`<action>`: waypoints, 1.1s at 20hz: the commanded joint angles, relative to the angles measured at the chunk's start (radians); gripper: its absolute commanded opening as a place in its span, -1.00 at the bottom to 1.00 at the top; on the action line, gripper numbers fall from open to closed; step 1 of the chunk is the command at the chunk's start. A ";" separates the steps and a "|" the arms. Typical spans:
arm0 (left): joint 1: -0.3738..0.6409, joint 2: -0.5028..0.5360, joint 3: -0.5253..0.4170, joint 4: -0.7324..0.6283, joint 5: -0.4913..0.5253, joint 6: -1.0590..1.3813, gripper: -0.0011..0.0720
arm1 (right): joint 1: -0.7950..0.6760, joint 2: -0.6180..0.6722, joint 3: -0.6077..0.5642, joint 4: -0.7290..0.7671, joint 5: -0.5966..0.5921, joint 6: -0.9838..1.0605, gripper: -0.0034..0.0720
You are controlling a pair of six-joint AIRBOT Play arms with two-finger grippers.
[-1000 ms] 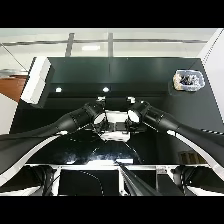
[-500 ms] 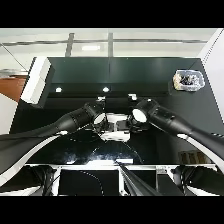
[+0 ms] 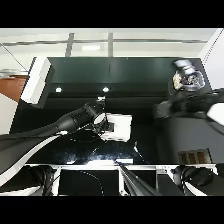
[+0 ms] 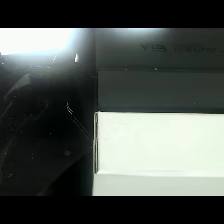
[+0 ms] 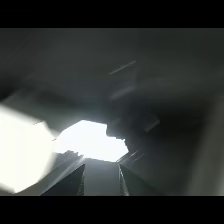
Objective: Fold the box and place the chain.
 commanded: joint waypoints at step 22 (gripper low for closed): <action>0.000 -0.001 0.000 -0.034 -0.006 0.000 -0.88 | -0.807 -0.928 0.571 0.057 -0.354 0.026 0.95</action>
